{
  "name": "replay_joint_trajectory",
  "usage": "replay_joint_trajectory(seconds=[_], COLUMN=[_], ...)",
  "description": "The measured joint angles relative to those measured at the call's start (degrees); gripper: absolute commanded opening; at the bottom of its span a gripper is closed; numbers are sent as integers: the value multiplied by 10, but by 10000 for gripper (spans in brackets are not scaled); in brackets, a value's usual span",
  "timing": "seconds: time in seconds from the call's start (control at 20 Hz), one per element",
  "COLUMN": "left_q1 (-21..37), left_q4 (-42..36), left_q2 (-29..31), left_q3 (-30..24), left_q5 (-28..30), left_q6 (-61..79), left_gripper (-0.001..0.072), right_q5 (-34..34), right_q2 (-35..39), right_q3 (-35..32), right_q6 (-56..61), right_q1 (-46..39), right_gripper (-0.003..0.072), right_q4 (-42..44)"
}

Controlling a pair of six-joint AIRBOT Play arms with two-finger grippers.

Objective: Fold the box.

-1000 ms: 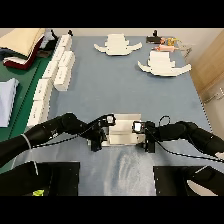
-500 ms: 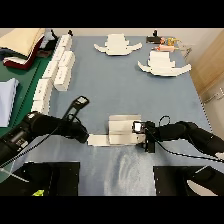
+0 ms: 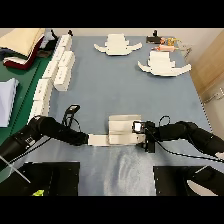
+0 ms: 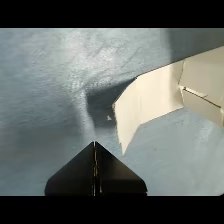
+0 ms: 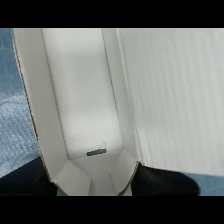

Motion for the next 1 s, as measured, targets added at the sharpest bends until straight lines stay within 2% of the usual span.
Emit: replay_joint_trajectory(seconds=[0.3,0.75,0.8,0.85,1.0], left_q1=[-50,-61,-61,-61,-61], left_q4=[-123,-180,-181,-182,-184], left_q2=[-43,-50,-51,-51,-51], left_q3=[-6,9,14,19,34], left_q5=[78,97,96,93,90], left_q6=[48,69,70,70,71], left_gripper=[18,23,269,446,443], right_q5=[0,0,0,0,0], right_q2=[0,0,0,0,0], right_q3=[0,0,0,0,0], right_q6=[0,0,0,0,0], right_q1=[0,0,0,0,0], right_gripper=[543,543,543,543,543], right_q4=[0,0,0,0,0])
